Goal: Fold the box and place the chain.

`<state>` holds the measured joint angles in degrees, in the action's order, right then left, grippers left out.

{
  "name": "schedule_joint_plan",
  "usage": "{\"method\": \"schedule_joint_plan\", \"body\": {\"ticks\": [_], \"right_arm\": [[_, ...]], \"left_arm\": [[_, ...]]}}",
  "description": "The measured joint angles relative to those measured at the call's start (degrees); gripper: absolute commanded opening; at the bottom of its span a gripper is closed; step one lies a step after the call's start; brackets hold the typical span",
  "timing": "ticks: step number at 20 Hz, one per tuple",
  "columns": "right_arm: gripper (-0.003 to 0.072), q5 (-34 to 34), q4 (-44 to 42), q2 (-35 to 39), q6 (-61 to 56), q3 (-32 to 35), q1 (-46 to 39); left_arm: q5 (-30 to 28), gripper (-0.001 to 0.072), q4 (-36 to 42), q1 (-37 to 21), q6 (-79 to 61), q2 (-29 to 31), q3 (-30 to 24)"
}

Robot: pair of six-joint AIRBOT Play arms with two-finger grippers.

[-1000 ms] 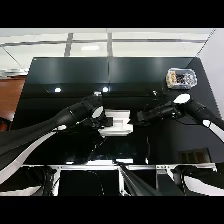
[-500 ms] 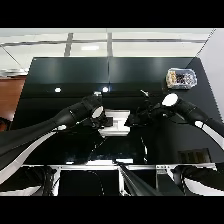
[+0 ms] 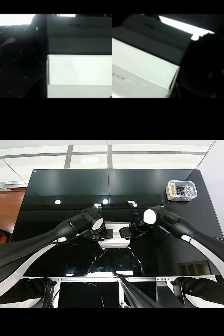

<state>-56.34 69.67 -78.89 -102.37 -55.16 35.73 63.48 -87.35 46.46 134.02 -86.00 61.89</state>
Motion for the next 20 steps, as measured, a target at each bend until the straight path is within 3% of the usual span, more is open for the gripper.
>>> {"method": "schedule_joint_plan", "body": {"ticks": [5, 11, 12, 13, 14, 17, 18, 19, 20], "right_arm": [[0.0306, -4.4, 10.7, -3.3, -15.1, -4.6, 5.0], [0.0304, -5.9, 13.0, -5.7, -21.9, -5.7, 6.5], [0.0203, -5.9, 13.0, -5.9, -22.3, -5.7, 6.6], [0.0023, -6.0, 13.0, -6.1, -22.7, -5.7, 6.6], [0.002, -6.0, 13.0, -6.3, -23.1, -5.8, 6.7], [0.0027, -6.1, 13.2, -6.6, -23.9, -5.9, 6.7], [0.0178, -6.1, 13.2, -6.7, -24.0, -5.9, 6.7], [0.0274, -5.7, 13.1, -6.9, -23.9, -5.8, 6.7], [0.0273, -5.6, 12.7, -6.9, -23.9, -5.8, 6.7]], "left_arm": [[-0.1, 0.0028, 0.0, 0.0, 0.0, 0.0, 0.0], [-0.2, 0.0029, 0.0, 0.0, 0.0, 0.0, 0.0], [-0.2, 0.0028, 0.0, 0.0, 0.0, 0.0, 0.0], [-0.3, 0.0028, 0.0, 0.0, 0.0, 0.0, 0.0], [-0.3, 0.0029, 0.0, 0.0, 0.0, 0.0, 0.0], [-0.4, 0.0028, 0.0, 0.0, 0.1, 0.0, 0.0], [-0.4, 0.0028, 0.0, 0.0, 0.1, 0.0, 0.0], [-0.4, 0.0028, 0.0, 0.0, 0.0, 0.0, 0.0], [-0.4, 0.0028, 0.0, 0.0, -0.1, 0.0, 0.0]]}}
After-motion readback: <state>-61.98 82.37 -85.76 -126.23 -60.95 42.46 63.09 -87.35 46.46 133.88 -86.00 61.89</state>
